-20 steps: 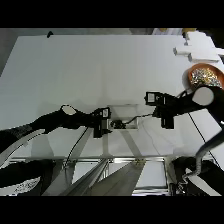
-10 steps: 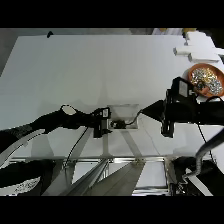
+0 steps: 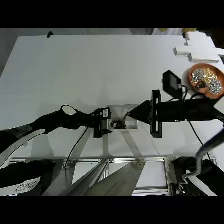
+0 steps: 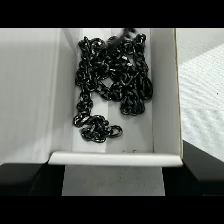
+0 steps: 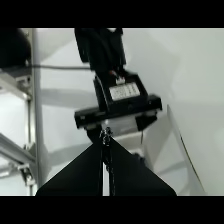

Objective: Fold the box and place the chain.

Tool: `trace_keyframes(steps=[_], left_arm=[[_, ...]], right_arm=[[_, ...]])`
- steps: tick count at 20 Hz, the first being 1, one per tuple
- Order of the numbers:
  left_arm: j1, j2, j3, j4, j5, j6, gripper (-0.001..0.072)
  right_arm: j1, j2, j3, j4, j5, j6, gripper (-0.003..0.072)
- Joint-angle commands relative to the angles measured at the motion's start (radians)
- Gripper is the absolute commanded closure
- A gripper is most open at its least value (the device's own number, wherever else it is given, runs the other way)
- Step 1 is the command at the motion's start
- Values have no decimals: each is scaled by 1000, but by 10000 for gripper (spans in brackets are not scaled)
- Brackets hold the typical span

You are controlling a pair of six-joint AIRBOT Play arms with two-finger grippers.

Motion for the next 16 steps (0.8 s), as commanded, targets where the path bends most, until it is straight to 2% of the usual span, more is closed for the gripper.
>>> trace_keyframes(steps=[1, 7, 9, 11, 13, 16], left_arm=[[0, 0, 0, 0, 0, 0, 573], [-1, 0, 0, 0, 0, 0, 573], [0, 0, 0, 0, 0, 0, 573], [0, 0, 0, 0, 0, 0, 573], [-1, 0, 0, 0, 0, 1, 573], [-1, 0, 0, 0, 0, 0, 573]], right_arm=[[24, -90, 1, -131, -2, 72, 670], [52, -283, 1, -169, -8, 81, 667], [69, -327, 1, -216, -29, 82, 579], [69, -326, 1, -260, -48, 82, 545], [48, -301, 11, -283, -40, 99, 400], [-34, -238, 73, -352, -19, 139, 397]])
